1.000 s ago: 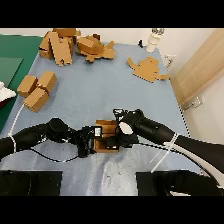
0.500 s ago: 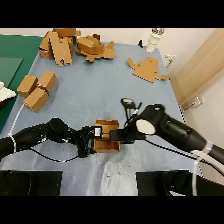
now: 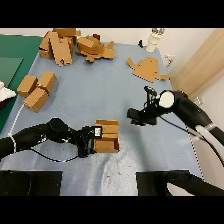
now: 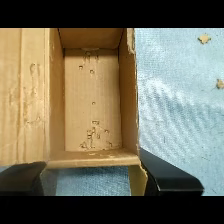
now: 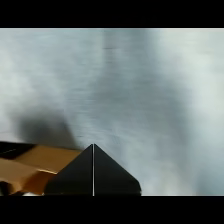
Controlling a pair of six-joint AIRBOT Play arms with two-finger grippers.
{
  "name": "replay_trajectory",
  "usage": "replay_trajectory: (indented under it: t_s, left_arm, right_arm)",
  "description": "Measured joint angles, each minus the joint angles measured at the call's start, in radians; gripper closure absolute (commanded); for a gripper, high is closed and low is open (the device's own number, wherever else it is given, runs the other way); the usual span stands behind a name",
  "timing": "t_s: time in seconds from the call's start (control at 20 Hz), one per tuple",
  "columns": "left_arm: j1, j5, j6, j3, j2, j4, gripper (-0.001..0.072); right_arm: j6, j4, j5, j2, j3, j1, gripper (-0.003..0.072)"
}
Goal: Fold the box.
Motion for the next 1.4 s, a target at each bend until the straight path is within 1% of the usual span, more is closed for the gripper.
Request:
replay_trajectory:
  t_s: [0.05, 0.15, 0.25, 0.3, 0.4, 0.5, 0.65, 0.75, 0.95, 1.2, 1.3, 1.4]
  left_arm:
    - [0.0, 0.0, 0.0, 0.0, 0.0, 0.0, 0.0267]
    - [0.0, 0.0, 0.0, 0.0, 0.0, 0.0, 0.0267]
    - [0.0, 0.0, 0.0, 0.0, 0.0, 0.0, 0.0267]
    - [0.0, 0.0, 0.0, 0.0, 0.0, 0.0, 0.0267]
    - [0.0, 0.0, 0.0, 0.0, 0.0, 0.0, 0.0267]
    - [0.0, 0.0, 0.0, 0.0, 0.0, 0.0, 0.0267]
    - [0.0, 0.0, 0.0, 0.0, 0.0, 0.0, 0.0267]
    - [0.0, 0.0, 0.0, 0.0, 0.0, 0.0, 0.0267]
    - [0.0, 0.0, 0.0, 0.0, 0.0, 0.0, 0.0267]
    - [0.0, 0.0, 0.0, 0.0, 0.0, 0.0, 0.0267]
    - [0.0, 0.0, 0.0, 0.0, 0.0, 0.0, 0.0267]
    - [0.0, 0.0, 0.0, 0.0, 0.0, 0.0, 0.0267]
  right_arm:
    - [-0.132, 0.158, -0.014, -0.061, -0.001, -0.055, 0.0685]
    - [-0.369, 0.444, 0.001, -0.185, -0.002, -0.129, 0.0684]
    - [-0.551, 0.648, 0.064, -0.296, -0.002, -0.153, 0.0684]
    - [-0.629, 0.716, 0.093, -0.34, -0.002, -0.151, 0.0684]
    - [-0.76, 0.804, 0.153, -0.39, -0.002, -0.132, 0.0684]
    - [-0.863, 0.848, 0.222, -0.405, -0.002, -0.095, 0.0684]
    - [-0.947, 0.824, 0.265, -0.375, -0.003, -0.024, 0.0684]
    - [-0.977, 0.761, 0.234, -0.317, -0.016, 0.024, 0.0684]
    - [-0.983, 0.586, 0.101, -0.148, -0.076, 0.114, 0.0683]
    - [-0.941, 0.374, -0.131, 0.075, -0.183, 0.254, 0.0682]
    - [-0.909, 0.296, -0.203, 0.127, -0.212, 0.312, 0.0681]
    - [-0.884, 0.223, -0.241, 0.154, -0.229, 0.362, 0.0681]
